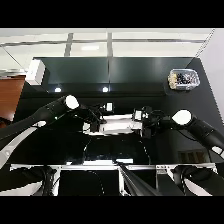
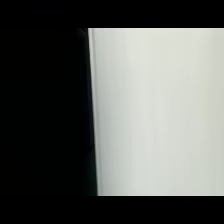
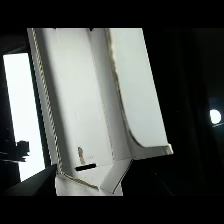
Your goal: Fold the box and place the chain.
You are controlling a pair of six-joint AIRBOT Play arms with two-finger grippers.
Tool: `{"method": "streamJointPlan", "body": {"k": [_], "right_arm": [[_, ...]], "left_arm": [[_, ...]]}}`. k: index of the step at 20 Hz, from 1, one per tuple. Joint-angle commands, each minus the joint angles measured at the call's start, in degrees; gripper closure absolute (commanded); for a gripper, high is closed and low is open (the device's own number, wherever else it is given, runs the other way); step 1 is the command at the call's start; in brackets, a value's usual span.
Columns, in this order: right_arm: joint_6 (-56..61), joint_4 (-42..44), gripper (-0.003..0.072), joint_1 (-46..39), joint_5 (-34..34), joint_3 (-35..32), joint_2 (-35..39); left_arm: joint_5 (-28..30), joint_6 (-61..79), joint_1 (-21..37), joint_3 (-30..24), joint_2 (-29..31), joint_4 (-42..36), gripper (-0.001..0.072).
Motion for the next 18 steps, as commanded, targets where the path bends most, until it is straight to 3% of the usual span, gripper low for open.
{"method": "streamJointPlan", "body": {"k": [1,8,18], "right_arm": [[-5.7,5.7,-0.0015,-0.2,1.9,0.0,-2.3],[-7.5,5.9,-0.0015,2.6,1.9,-3.0,-6.9],[-7.5,5.5,-0.0015,2.6,0.2,-3.3,-7.7]], "left_arm": [[-1.2,0.0,0.0,0.0,0.0,0.0,0.0685],[-2.1,0.0,0.0,0.0,0.0,0.0,0.0685],[-2.1,0.0,0.0,0.0,0.0,0.0,0.0685]]}}
